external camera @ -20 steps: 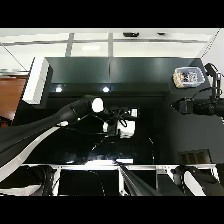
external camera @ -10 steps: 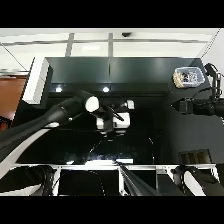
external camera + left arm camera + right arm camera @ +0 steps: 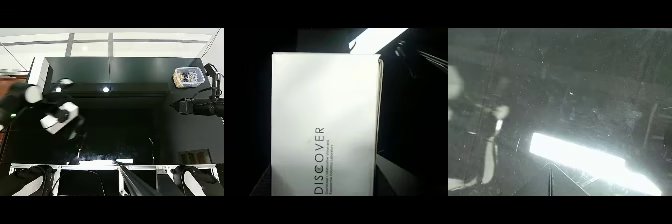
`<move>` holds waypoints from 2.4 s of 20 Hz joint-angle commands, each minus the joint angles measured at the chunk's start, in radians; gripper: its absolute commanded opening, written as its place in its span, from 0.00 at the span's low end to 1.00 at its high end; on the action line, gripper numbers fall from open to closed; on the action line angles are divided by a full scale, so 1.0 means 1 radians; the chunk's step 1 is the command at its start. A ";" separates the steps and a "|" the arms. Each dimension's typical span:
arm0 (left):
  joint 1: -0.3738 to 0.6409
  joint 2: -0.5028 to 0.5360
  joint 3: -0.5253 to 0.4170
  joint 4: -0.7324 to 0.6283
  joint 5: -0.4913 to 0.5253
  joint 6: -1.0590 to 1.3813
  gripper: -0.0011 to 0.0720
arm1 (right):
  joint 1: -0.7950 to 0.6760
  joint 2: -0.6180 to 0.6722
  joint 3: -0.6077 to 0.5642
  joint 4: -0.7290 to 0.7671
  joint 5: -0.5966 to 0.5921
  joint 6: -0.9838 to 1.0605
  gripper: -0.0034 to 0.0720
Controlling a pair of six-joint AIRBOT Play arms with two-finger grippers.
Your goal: Fold the box and place the chain.
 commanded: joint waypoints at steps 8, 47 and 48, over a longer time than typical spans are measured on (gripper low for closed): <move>0.735 0.096 -0.124 -0.109 -0.027 0.071 0.39 | 0.004 0.001 0.000 0.001 -0.002 0.000 0.07; 0.168 0.516 -0.251 -0.423 0.412 0.044 0.05 | 0.163 0.251 -0.264 -0.145 -0.502 -0.030 0.07; 0.101 0.585 -0.336 -0.380 0.475 0.039 0.05 | 0.163 0.248 -0.316 -0.165 -0.592 -0.029 0.07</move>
